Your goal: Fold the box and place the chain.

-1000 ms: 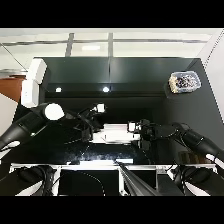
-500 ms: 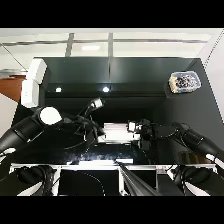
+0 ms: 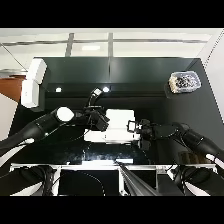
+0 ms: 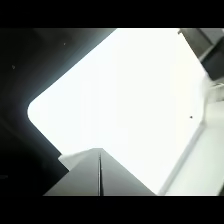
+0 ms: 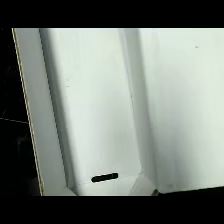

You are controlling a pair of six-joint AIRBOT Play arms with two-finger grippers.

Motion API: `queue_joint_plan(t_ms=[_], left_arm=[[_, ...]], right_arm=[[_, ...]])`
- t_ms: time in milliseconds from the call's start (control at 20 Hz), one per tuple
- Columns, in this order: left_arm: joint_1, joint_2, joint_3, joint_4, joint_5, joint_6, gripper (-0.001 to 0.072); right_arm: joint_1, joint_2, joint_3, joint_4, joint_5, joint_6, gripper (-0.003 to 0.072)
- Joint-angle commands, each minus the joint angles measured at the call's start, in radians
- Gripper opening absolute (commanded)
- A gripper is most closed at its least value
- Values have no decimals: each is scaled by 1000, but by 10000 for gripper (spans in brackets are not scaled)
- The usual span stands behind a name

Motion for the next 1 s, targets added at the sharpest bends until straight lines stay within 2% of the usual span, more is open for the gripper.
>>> queue_joint_plan(t_ms=[0, 100, 200, 350, 400, 550, 600, 750, 950], left_arm=[[-16, -47, 0, -10, 3, -3, 31], [-13, -49, 0, 5, -15, -3, 31], [2, -34, 14, 78, -45, -6, 31], [68, 50, 26, 119, -117, -8, 37], [100, 85, 26, 119, -159, -8, 126], [196, 141, 25, 147, -317, -8, 590], [222, 142, 25, 172, -378, -8, 703], [232, 141, 6, 337, -446, -3, 702], [169, 141, -66, 373, -382, 228, 702]], right_arm=[[0, 0, 0, 0, 0, 0, 477], [0, 0, 0, 0, 0, 0, 477], [0, 0, 0, 0, 0, 0, 477], [0, 0, 0, 0, 0, 7, 477], [0, 0, 0, 0, 0, 7, 477], [0, 0, 0, 0, 0, 7, 477], [0, 0, 0, 0, 0, 7, 477], [0, 0, 0, 0, 0, 7, 477], [0, 0, 0, 0, 0, 7, 477]])
